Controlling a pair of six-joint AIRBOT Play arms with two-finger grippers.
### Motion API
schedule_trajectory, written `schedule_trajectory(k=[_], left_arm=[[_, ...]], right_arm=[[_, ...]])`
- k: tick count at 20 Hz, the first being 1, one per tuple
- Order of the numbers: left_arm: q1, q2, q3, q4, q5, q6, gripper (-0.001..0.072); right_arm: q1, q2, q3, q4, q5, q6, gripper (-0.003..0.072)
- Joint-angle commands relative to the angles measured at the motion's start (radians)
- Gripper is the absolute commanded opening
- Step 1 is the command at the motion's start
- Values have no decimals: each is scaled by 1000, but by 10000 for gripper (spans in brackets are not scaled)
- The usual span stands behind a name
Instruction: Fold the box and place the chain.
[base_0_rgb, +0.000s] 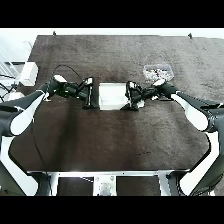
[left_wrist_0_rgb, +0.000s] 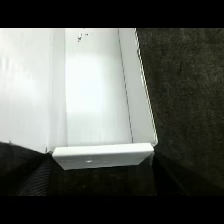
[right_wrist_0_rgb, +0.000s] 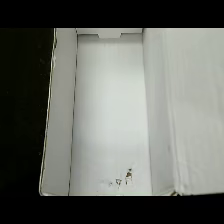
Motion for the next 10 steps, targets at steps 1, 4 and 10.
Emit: schedule_trajectory(k=[1,4,10], left_arm=[[-6,0,-2,1,29,4,720],[-8,-6,-2,-1,37,4,720],[-44,-16,-2,-3,127,6,720]], right_arm=[[1,1,0,0,0,0,597],[1,1,0,0,0,0,596],[1,1,0,0,0,0,597]])
